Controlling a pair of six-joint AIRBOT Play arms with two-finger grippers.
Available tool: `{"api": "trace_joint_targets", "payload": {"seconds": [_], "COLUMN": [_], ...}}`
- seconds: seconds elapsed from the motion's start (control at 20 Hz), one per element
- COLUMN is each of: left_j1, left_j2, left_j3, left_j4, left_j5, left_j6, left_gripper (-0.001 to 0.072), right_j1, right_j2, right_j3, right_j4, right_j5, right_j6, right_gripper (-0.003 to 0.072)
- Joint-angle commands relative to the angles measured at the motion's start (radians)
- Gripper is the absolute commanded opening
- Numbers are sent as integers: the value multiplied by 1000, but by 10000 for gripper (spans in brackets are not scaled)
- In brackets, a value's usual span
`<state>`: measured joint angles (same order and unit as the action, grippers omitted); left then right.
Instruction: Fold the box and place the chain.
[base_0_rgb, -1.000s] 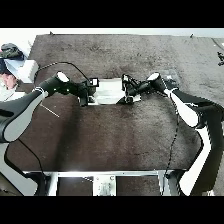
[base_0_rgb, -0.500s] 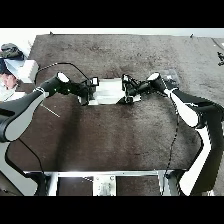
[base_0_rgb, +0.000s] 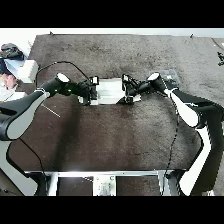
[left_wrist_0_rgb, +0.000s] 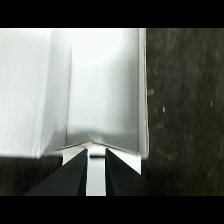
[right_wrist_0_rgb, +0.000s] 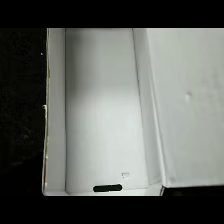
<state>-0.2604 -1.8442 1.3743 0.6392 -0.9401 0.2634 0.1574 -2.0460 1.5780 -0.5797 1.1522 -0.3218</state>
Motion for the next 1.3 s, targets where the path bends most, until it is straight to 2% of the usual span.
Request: {"api": "trace_joint_targets", "payload": {"seconds": [0.0, 0.15, 0.25, 0.4, 0.45, 0.55, 0.65, 0.7, 0.95, 1.0, 1.05, 1.1, 1.15, 1.2, 1.25], "left_j1": [-1, -1, -1, -1, -1, -1, -1, -1, -1, 0, 0, 0, 0, 3, 10], "left_j2": [-10, -13, -13, -20, -25, -29, -29, -29, -29, -29, -29, -29, -29, -29, -29], "left_j3": [0, -2, -3, -3, -3, -3, -3, -3, -3, -3, -3, -3, -3, -3, -3], "left_j4": [-130, -121, -122, -124, -125, -122, -123, -124, -124, -124, -123, -118, -114, -103, -97], "left_j5": [-3, -4, -8, -21, -29, -36, -2, 18, 34, 35, 34, 35, 35, 32, 27], "left_j6": [80, 82, 82, 84, 85, 86, 85, 85, 84, 80, 81, 79, 74, 58, 48], "left_gripper": [123, 126, 247, 266, 398, 430, 683, 711, 709, 637, 426, 403, 348, 173, 164], "right_j1": [1, 1, 1, 1, 1, 1, 1, 1, 1, 1, 1, 1, 1, 1, 1], "right_j2": [-1, -1, -1, -1, -1, -1, -1, -1, -1, -1, -1, -1, -1, -1, -1], "right_j3": [0, 0, 0, 0, 0, 0, 0, 0, 0, 0, 0, 0, 0, 0, 0], "right_j4": [0, 0, 0, 0, 0, 0, 0, 0, 0, 0, 0, 0, 0, 0, 0], "right_j5": [0, 0, 0, 0, 0, 0, 0, 0, 0, 0, 0, 0, 0, 0, 0], "right_j6": [0, 0, 0, 0, 0, 0, 0, 0, 0, 0, 0, 0, 0, 0, 0], "right_gripper": [472, 473, 473, 473, 473, 473, 472, 473, 472, 473, 473, 472, 473, 472, 473]}}
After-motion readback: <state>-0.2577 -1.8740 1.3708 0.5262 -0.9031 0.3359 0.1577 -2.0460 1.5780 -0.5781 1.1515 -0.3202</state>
